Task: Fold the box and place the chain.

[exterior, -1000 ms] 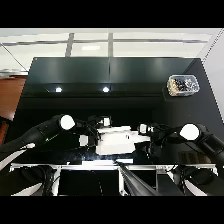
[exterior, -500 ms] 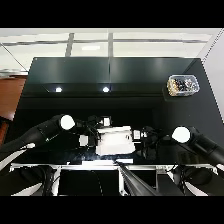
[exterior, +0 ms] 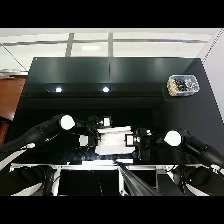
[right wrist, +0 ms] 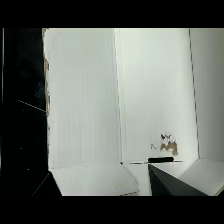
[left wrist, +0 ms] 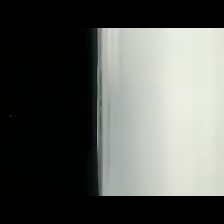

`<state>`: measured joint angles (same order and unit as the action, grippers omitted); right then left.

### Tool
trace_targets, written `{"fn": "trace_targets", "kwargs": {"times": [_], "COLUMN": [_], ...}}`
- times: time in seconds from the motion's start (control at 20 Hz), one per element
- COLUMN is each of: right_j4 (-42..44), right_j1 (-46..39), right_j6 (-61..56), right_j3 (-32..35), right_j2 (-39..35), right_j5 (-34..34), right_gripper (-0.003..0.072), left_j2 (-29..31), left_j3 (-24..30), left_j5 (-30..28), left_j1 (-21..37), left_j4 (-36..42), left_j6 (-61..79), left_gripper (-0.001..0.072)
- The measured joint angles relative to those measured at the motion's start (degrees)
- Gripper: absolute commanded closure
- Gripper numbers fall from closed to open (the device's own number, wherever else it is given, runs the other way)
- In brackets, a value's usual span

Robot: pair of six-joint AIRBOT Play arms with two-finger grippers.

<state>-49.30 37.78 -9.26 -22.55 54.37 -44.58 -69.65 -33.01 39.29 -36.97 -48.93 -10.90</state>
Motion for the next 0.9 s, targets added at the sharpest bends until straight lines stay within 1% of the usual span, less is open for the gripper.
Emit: {"fn": "trace_targets", "kwargs": {"times": [0.4,0.6,0.9], "right_j4": [0.4,-1.5,-2.2], "right_j1": [1.6,-0.4,-3.3], "right_j6": [-2.6,-5.9,-7.5], "right_j3": [-0.8,-2.4,-3.8], "right_j2": [0.2,-0.2,-1.9], "right_j5": [4.0,4.4,3.8], "right_gripper": [-0.0019,-0.0019,-0.0019], "left_j2": [0.0,0.0,0.0], "left_j3": [0.0,0.0,0.0], "left_j5": [0.0,0.1,0.2], "left_j1": [0.0,0.0,0.0], "left_j4": [0.0,0.0,0.1], "left_j6": [0.0,0.0,-0.1], "left_gripper": [0.0681,0.0681,0.0681]}}
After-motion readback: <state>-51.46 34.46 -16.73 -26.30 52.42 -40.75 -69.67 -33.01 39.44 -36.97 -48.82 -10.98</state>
